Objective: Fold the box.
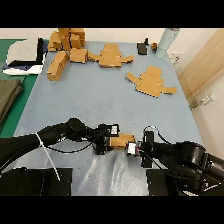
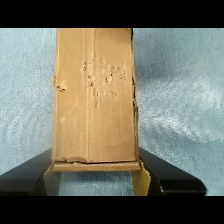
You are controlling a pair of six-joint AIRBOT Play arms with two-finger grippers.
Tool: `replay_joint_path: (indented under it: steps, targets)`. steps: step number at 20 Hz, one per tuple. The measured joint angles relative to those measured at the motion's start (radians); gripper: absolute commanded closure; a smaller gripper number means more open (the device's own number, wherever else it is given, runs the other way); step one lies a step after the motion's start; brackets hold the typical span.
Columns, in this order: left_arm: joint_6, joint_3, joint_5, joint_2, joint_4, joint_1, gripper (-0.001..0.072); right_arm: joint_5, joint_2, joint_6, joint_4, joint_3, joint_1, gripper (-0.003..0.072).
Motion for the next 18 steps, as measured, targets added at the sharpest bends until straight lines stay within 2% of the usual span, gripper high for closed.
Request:
replay_joint_path:
  steps: [18]
  targets:
    - [0.000,0.000,0.000,0.000,0.000,0.000,0.0294,0.008,0.000,0.000,0.000,-0.015,0.000,0.0680]
